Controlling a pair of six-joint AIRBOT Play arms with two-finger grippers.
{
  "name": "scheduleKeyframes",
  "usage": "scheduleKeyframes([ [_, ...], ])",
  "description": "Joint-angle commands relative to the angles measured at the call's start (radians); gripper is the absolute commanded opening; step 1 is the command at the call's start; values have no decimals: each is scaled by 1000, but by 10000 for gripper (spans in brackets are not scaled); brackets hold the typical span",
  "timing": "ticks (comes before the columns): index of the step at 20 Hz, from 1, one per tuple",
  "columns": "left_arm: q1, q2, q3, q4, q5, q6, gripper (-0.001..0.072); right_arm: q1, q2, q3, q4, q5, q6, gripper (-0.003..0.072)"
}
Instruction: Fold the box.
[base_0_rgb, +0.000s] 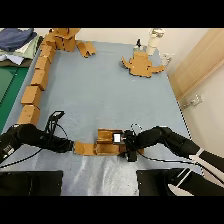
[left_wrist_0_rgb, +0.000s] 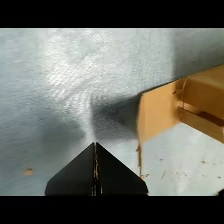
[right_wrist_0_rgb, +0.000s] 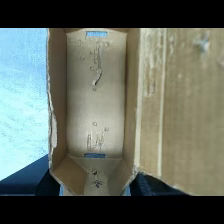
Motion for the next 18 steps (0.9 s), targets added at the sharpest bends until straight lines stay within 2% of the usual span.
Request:
scheduleKeyframes([
  [1,-42,-85,-6,-113,51,42,8,1,1,0,0,0,0,505],
  [4,-96,-95,-6,-154,109,74,8,1,1,0,0,0,0,505],
  [9,-126,-129,-5,-194,113,117,8,1,1,0,0,0,0,505],
  [14,-132,-138,-5,-417,115,319,8,1,1,0,0,0,0,505],
  [18,-131,-138,13,-415,80,329,8,1,1,0,0,0,0,505],
])
